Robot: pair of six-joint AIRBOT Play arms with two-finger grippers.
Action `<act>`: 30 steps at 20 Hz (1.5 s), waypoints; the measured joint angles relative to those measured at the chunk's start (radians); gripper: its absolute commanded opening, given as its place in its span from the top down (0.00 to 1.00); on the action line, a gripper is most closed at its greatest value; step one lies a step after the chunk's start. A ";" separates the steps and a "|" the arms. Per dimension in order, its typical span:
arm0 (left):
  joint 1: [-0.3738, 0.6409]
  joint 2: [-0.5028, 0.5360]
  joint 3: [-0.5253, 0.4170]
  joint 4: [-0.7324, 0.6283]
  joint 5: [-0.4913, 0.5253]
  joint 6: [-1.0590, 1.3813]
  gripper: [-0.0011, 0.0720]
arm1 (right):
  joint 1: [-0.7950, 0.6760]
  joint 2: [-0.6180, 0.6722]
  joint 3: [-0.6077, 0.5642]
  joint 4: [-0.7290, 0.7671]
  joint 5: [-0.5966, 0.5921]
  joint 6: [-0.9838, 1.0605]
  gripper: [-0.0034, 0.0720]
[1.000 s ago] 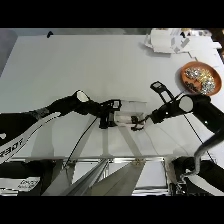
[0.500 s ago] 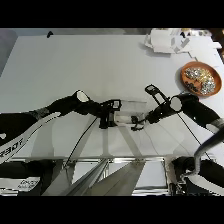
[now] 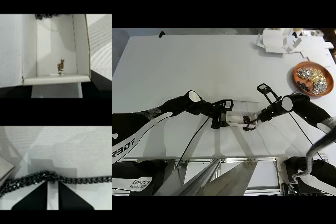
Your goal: Fold the box and place the chain.
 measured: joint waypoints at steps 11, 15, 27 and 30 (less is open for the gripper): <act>0.000 0.000 0.000 0.000 0.000 0.000 0.70 | 0.001 0.066 -0.002 0.027 0.077 0.000 0.60; 0.000 0.000 0.000 0.000 0.000 0.000 0.70 | 0.001 0.089 -0.002 0.045 0.070 0.018 0.60; 0.000 0.000 0.000 0.000 0.000 0.000 0.70 | 0.001 0.029 0.000 0.053 -0.024 0.021 0.56; 0.000 0.000 0.000 0.000 0.000 0.000 0.70 | 0.001 0.010 -0.002 0.050 -0.006 0.007 0.62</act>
